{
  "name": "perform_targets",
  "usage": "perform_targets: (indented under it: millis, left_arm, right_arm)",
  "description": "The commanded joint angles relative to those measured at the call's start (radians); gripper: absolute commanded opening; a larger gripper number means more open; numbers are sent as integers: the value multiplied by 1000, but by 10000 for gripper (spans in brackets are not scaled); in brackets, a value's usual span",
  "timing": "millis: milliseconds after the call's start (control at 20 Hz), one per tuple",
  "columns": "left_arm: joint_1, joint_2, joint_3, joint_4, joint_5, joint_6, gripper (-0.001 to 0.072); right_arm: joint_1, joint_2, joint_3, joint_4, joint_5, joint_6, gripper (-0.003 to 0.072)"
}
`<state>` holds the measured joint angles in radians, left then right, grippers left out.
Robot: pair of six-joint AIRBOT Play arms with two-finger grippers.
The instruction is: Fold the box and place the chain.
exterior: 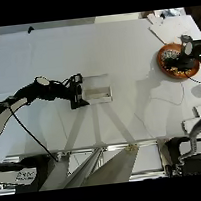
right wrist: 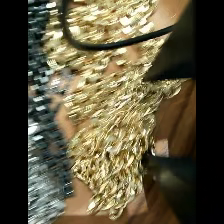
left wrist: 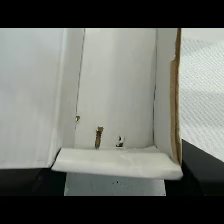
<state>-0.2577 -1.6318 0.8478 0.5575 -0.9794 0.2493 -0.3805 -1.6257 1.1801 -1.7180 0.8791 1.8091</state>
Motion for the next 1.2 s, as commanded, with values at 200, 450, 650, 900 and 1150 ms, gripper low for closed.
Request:
perform_targets:
  millis: [200,450,650,900,1150]
  left_arm:
    - [0,0,0,0,11,0,153]
    - [0,0,0,0,10,0,153]
    - [0,0,0,0,10,0,153]
    - [0,0,0,0,11,0,153]
    - [1,0,0,0,11,0,153]
  right_arm:
    - [-1,6,-1,26,38,-5,21]
    - [48,172,-1,6,67,-118,18]
    - [146,323,-1,-13,109,-117,18]
    - [224,424,-1,-38,204,-115,19]
    - [124,422,-1,-45,215,-60,292]
